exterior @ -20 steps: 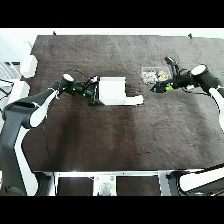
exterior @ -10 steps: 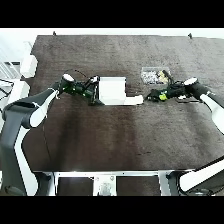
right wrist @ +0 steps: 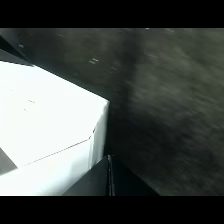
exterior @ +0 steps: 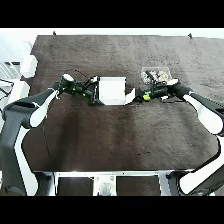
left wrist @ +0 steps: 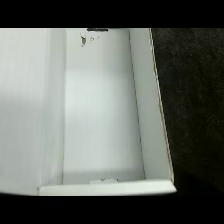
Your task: Fold the box and place the chain.
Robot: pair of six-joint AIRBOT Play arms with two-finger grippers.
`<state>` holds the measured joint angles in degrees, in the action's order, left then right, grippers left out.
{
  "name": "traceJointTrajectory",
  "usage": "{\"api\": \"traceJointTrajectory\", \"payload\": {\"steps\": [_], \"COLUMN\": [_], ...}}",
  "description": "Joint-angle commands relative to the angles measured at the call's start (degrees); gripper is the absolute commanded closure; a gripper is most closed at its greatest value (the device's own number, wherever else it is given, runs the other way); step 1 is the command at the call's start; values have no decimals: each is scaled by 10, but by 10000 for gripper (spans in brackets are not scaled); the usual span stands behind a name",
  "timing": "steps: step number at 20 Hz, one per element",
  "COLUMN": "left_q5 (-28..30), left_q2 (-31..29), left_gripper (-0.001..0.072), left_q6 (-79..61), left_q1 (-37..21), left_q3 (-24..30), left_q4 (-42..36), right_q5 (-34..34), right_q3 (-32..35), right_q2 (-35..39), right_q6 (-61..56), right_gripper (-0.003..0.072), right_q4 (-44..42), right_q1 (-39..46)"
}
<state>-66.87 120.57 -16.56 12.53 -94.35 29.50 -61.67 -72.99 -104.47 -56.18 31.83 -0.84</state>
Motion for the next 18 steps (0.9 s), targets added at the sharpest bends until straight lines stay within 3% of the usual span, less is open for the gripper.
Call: {"api": "traceJointTrajectory", "payload": {"steps": [1,3,5,7,8,13,18], "left_q5": [0,0,0,0,0,0,0], "left_q2": [0,0,0,0,0,0,0], "left_gripper": [333,333,333,333,333,333,333], "left_q6": [0,0,0,0,0,0,0], "left_q1": [0,0,0,0,0,0,0], "left_q3": [0,0,0,0,0,0,0], "left_q4": [0,0,0,0,0,0,0], "right_q5": [2,2,6,6,6,8,8], "right_q3": [-7,-7,-7,-7,-7,-7,-19], "right_q2": [11,23,36,42,41,41,42], "right_q6": [5,5,10,12,12,11,7], "right_gripper": [677,672,497,434,361,310,310], "right_q4": [-18,-19,-19,-19,-19,-18,0], "right_q1": [-12,-12,-12,-15,-18,-40,-45]}}
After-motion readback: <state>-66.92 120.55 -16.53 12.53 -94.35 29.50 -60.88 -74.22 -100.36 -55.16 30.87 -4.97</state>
